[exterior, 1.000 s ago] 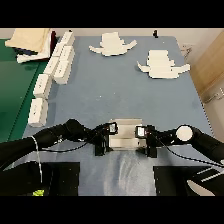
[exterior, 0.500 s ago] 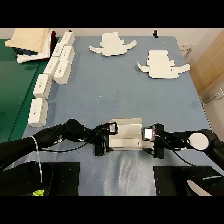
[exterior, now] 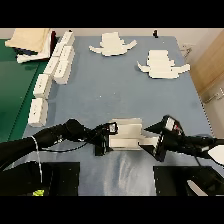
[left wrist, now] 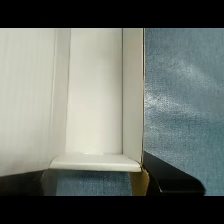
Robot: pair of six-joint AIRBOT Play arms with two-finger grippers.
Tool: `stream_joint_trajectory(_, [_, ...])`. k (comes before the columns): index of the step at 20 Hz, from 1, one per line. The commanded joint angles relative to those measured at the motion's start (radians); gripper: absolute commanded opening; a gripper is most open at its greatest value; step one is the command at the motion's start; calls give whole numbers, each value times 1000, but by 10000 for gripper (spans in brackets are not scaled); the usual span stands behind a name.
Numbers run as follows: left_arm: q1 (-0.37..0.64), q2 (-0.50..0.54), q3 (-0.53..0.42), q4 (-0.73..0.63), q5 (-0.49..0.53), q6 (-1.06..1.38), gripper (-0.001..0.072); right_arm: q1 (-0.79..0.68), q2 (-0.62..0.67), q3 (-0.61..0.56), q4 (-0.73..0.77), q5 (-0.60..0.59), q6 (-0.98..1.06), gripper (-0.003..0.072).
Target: Fold the box.
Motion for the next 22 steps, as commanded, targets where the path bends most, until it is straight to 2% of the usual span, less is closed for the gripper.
stream_joint_trajectory(1, [0,0,0,0,0,0,460,0,2,0,231,-23,521,668])
stream_joint_trajectory(2, [0,0,0,0,0,0,460,2,-13,0,248,-23,605,550])
stream_joint_trajectory(3, [0,0,0,0,0,0,460,2,-30,0,265,-19,655,483])
stream_joint_trajectory(6, [0,0,0,0,0,0,460,2,-105,0,301,-23,789,481])
stream_joint_trajectory(8, [0,0,0,0,0,0,460,1,-179,0,336,-31,805,467])
stream_joint_trajectory(9, [0,0,0,0,0,0,460,1,-218,0,366,-43,804,371])
stream_joint_trajectory(10, [0,0,0,0,0,0,460,1,-264,2,397,-64,803,240])
stream_joint_trajectory(11, [0,0,0,0,0,0,460,1,-306,11,431,-71,783,198])
stream_joint_trajectory(15, [0,0,0,0,0,0,460,0,-495,132,461,-69,656,199])
stream_joint_trajectory(20, [0,0,0,0,0,0,461,-23,-736,297,290,-40,647,195])
stream_joint_trajectory(22, [0,0,0,0,0,0,460,-23,-805,311,259,-43,647,132])
